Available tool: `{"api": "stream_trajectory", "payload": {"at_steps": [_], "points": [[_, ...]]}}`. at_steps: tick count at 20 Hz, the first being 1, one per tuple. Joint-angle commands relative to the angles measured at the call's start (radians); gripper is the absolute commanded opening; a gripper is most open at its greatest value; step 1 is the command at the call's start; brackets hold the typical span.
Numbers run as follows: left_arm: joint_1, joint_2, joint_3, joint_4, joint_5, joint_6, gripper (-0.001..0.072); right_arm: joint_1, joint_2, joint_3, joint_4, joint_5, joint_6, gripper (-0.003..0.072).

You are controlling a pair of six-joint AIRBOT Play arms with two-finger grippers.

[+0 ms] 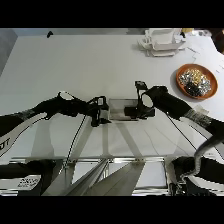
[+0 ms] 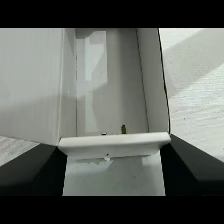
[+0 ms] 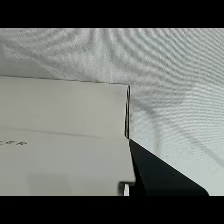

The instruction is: Fold the box and place the chain.

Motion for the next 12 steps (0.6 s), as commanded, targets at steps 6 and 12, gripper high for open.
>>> {"api": "stream_trajectory", "payload": {"at_steps": [6, 12], "points": [[0.000, 0.000, 0.000, 0.003, -0.003, 0.001, 0.0141, 0.000, -0.001, 0.001, -0.066, 0.000, 0.009, 0.0022], [0.000, 0.000, 0.000, 0.003, -0.003, 0.001, 0.0141, 0.000, -0.001, 0.002, -0.094, -0.011, -0.071, 0.0350]]}}
